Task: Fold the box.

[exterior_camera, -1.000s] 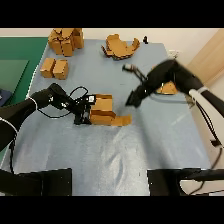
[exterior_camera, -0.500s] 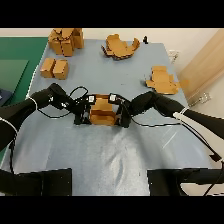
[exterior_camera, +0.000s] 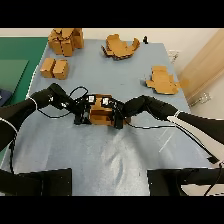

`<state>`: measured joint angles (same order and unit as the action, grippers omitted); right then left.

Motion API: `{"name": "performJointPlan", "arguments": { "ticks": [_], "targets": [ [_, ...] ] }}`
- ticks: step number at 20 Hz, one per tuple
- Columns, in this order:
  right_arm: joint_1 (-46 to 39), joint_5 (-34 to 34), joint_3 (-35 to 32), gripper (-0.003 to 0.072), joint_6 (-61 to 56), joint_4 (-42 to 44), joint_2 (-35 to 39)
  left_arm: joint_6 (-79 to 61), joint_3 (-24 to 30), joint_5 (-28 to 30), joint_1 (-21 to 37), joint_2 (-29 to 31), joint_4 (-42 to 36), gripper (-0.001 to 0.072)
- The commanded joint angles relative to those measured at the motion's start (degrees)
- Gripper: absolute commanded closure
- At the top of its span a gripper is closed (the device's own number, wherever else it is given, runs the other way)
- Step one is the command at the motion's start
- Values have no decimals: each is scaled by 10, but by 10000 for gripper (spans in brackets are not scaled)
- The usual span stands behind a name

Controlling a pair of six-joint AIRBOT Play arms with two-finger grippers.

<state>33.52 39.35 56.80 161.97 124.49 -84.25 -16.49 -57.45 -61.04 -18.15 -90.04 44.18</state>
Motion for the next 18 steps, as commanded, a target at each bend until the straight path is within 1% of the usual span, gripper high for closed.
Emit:
{"name": "performJointPlan", "arguments": {
  "ticks": [1,2,3,4,5,10,11,14,16,17,18],
  "targets": [
    [5,-10,1,674,1,21,-5,0,0,0,0,0,0,612],
    [5,-12,1,642,0,23,-6,0,0,0,0,0,0,612],
    [5,-12,1,480,0,25,-7,0,0,0,0,0,0,612],
    [5,-15,1,261,-5,25,-8,0,0,0,0,0,0,612],
    [4,-16,1,236,-11,24,-9,0,0,0,0,0,0,612],
    [4,-14,1,236,-15,22,-6,0,0,0,0,0,0,612],
    [4,-14,2,260,-15,22,-2,0,0,0,0,0,0,613],
    [4,-15,6,412,-14,21,27,0,0,0,0,0,0,612],
    [4,-14,11,530,-14,19,56,0,0,0,0,0,0,612],
    [4,-14,13,541,-14,14,69,0,0,0,0,0,0,612],
    [4,-14,15,569,-15,10,83,0,0,0,0,0,0,612]
  ]
}}
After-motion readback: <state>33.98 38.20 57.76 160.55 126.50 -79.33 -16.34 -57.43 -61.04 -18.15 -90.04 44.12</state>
